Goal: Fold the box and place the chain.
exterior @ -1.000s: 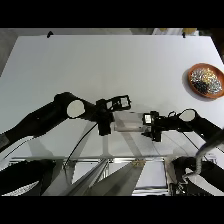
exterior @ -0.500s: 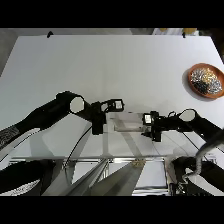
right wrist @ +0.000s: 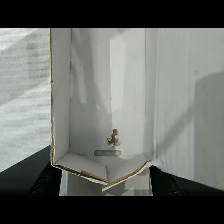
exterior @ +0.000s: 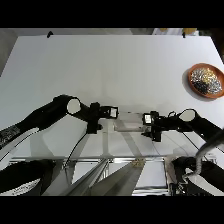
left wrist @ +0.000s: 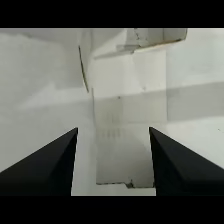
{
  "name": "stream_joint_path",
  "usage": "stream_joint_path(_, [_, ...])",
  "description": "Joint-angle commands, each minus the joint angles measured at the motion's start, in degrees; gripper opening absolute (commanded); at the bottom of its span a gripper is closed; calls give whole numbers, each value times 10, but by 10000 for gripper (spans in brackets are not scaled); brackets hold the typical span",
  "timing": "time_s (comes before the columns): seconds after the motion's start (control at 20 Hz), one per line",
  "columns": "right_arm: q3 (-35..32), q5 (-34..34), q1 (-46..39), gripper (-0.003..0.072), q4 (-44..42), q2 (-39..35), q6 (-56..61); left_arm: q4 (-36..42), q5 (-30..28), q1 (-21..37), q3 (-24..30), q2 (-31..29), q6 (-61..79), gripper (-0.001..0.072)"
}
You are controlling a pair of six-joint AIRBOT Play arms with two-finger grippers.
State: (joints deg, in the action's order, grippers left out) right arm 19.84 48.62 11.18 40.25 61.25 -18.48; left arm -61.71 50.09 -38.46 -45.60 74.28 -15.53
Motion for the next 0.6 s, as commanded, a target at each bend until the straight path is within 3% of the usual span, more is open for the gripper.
stream_joint_path(0.0, [1, 0, 0, 435, 0, 0, 0, 50, -38, 3, 2, 6, 122, 498])
stream_joint_path(0.4, [1, 0, 0, 435, 0, 0, 0, 81, -44, 1, 2, 31, 179, 491])
stream_joint_path(0.5, [1, 0, 0, 435, 0, 0, 0, 97, -30, -9, 2, 32, 179, 439])
stream_joint_path(0.55, [1, 0, 0, 435, 0, 0, 0, 104, -24, -16, 2, 32, 179, 367])
